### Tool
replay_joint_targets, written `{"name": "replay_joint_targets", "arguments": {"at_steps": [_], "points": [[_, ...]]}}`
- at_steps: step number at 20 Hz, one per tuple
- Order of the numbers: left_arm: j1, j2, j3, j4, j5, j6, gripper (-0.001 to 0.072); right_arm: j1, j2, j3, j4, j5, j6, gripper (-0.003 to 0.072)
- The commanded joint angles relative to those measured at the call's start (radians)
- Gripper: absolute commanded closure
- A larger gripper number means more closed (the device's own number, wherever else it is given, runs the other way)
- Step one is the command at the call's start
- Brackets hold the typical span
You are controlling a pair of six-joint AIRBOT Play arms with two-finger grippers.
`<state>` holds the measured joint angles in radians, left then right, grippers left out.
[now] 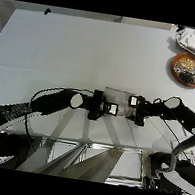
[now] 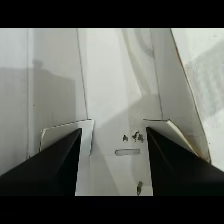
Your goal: Fold the box and place the chain.
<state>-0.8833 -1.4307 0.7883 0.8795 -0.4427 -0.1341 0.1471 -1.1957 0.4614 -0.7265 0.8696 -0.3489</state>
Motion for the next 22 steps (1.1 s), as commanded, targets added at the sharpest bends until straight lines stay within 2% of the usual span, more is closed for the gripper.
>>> {"name": "replay_joint_targets", "arguments": {"at_steps": [1, 3, 4, 6, 7, 10, 13, 16, 18, 20, 22], "points": [[-0.003, -0.001, 0.001, -0.011, 0.021, 0.0, 0.0183, 0.0, 0.001, 0.0, 0.001, 0.002, 0.0, 0.039], [-0.003, 0.0, 0.001, -0.011, 0.019, -0.002, 0.0197, 0.0, 0.001, 0.0, 0.001, 0.002, 0.0, 0.039], [-0.003, 0.005, 0.001, -0.011, 0.015, -0.007, 0.0255, 0.0, 0.001, 0.0, 0.001, 0.002, 0.0, 0.039], [0.002, 0.039, 0.001, -0.007, -0.021, -0.008, 0.0635, 0.0, 0.001, 0.0, 0.001, 0.002, 0.0, 0.039], [0.01, 0.067, 0.001, -0.006, -0.043, -0.009, 0.0701, 0.0, 0.001, 0.0, 0.001, 0.002, 0.0, 0.039], [0.054, 0.152, 0.001, 0.051, -0.121, -0.133, 0.0703, 0.0, 0.001, 0.0, 0.001, 0.002, 0.0, 0.039], [0.112, 0.231, 0.001, 0.13, -0.256, -0.314, 0.0707, 0.0, 0.001, 0.0, 0.001, 0.002, 0.0, 0.039], [0.159, 0.307, 0.001, 0.167, -0.346, -0.613, 0.0709, 0.0, 0.001, 0.0, 0.001, 0.002, 0.0, 0.039], [0.182, 0.354, -0.004, 0.203, -0.356, -0.843, 0.0709, 0.0, 0.001, 0.0, 0.001, 0.002, 0.0, 0.039], [0.208, 0.399, -0.028, 0.25, -0.325, -1.117, 0.071, 0.0, 0.001, 0.0, 0.0, 0.002, 0.0, 0.039], [0.228, 0.42, -0.064, 0.277, -0.291, -1.289, 0.071, 0.0, 0.001, 0.0, 0.001, 0.002, 0.0, 0.039]]}}
